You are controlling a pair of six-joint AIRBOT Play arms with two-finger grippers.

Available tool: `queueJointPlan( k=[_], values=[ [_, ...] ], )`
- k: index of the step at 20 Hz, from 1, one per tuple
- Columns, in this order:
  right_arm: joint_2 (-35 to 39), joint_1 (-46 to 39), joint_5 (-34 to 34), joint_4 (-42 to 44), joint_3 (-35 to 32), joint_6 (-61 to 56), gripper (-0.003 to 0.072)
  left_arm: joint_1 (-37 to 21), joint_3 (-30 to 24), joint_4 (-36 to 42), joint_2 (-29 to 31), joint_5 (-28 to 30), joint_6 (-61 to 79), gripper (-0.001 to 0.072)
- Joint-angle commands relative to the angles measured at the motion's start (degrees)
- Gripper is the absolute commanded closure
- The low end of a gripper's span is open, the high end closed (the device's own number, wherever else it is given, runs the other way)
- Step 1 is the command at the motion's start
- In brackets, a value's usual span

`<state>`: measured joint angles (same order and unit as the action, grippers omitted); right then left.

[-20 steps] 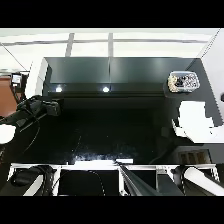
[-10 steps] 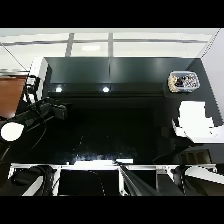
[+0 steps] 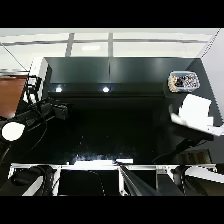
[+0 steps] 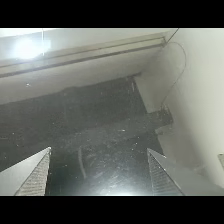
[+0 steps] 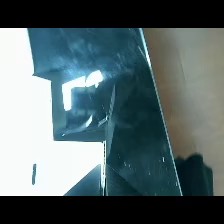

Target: Fold the box and place the chain.

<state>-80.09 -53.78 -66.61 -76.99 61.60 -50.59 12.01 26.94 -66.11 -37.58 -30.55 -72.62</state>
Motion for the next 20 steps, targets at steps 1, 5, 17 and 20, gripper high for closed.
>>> queueJointPlan(
  k=[1, 5, 17, 20],
  values=[
    [0.00, 0.07, -1.86, 7.76, -0.35, 5.55, 0.0678, 0.00, 0.02, 0.20, -0.02, 0.09, 0.02, -0.0002],
    [1.33, 4.70, -2.49, 13.40, -1.40, 7.45, 0.0673, 0.02, 0.02, 0.66, -0.02, 0.09, 0.02, -0.0002],
    [21.84, 27.30, 4.35, 58.21, -31.67, 19.76, 0.0673, 0.28, 0.02, 10.67, -1.20, -0.66, 0.31, -0.0002],
    [30.05, 37.07, 13.44, 63.67, -41.44, 20.24, 0.0672, 4.17, 0.15, 11.61, -5.79, -1.42, 0.48, -0.0002]
  ],
)
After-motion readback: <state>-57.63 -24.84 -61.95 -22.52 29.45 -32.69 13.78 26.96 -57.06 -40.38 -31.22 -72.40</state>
